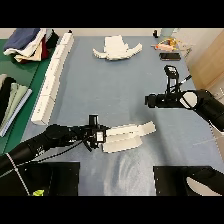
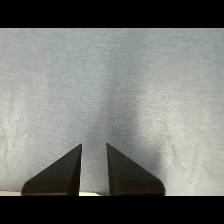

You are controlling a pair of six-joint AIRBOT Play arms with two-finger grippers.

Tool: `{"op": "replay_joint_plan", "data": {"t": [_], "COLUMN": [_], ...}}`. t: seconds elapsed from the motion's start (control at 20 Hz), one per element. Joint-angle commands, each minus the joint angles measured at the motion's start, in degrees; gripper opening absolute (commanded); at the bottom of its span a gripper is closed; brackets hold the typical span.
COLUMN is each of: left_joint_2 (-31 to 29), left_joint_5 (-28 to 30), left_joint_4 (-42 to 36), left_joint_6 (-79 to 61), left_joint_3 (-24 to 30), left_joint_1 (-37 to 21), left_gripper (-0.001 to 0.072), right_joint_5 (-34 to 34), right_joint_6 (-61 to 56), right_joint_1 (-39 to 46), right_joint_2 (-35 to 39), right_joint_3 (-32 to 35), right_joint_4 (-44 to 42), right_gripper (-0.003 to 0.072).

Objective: Fold the box.

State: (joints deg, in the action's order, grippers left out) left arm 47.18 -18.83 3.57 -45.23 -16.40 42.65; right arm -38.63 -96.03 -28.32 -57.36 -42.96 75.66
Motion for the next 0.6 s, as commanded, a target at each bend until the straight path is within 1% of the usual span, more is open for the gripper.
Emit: {"op": "replay_joint_plan", "data": {"t": [0.0,0.1,0.25,0.55], "left_joint_2": [-0.04,-0.04,-0.02,0.9], "left_joint_5": [0.57,-2.05,-6.51,-7.21], "left_joint_4": [-4.94,-5.31,-5.29,-4.85], "left_joint_6": [0.39,3.17,3.48,5.66], "left_joint_3": [0.11,-0.2,-0.2,-0.2], "left_joint_1": [0.52,0.52,0.52,0.46], "left_gripper": [0.0015,0.0015,0.0015,0.0016], "right_joint_5": [-0.13,-0.13,-0.11,-0.04], "right_joint_6": [0.0,0.0,0.0,0.0], "right_joint_1": [0.0,0.0,0.0,0.0], "right_joint_2": [0.04,0.04,0.04,0.04], "right_joint_3": [-0.04,-0.04,-0.04,-0.04], "right_joint_4": [-0.11,-0.26,-0.28,-0.5], "right_gripper": [0.0242,0.0241,0.0241,0.0242]}}
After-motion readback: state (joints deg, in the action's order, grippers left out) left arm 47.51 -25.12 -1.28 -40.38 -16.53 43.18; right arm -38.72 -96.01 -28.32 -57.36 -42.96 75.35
